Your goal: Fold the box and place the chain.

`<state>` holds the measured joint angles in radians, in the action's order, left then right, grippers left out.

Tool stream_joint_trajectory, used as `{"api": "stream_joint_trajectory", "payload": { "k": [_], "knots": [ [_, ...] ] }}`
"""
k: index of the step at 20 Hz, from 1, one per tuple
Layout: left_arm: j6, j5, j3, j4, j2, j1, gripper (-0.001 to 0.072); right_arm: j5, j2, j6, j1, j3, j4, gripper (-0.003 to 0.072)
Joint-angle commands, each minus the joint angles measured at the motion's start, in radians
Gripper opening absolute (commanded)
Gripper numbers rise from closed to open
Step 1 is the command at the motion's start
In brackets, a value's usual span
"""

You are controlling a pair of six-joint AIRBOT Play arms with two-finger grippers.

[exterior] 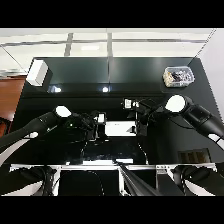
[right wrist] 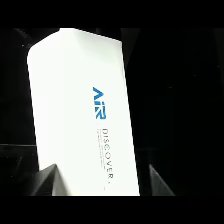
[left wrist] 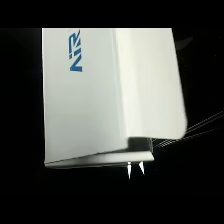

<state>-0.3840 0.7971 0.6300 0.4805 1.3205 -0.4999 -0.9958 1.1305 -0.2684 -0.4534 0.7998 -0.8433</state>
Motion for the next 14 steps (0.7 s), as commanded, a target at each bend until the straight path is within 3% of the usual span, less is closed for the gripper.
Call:
{"api": "stream_joint_trajectory", "payload": {
  "k": [1, 6, 8, 14],
  "knots": [
    [-0.002, 0.001, 0.001, 0.001, 0.001, -0.001, 0.04, 0.02, -0.001, 0.0, 0.0, 0.0, -0.011, 0.0477],
    [-0.002, 0.001, 0.001, 0.001, 0.001, -0.001, 0.04, -0.006, -0.001, 0.0, 0.0, 0.0, 0.002, 0.0474],
    [-0.002, 0.001, 0.001, 0.001, 0.001, -0.001, 0.04, -0.021, -0.001, -0.001, 0.0, -0.003, 0.002, 0.0218],
    [-0.002, 0.0, 0.001, 0.001, 0.001, -0.001, 0.04, -0.021, 0.001, -0.001, 0.0, -0.017, 0.003, 0.0198]
  ]
}}
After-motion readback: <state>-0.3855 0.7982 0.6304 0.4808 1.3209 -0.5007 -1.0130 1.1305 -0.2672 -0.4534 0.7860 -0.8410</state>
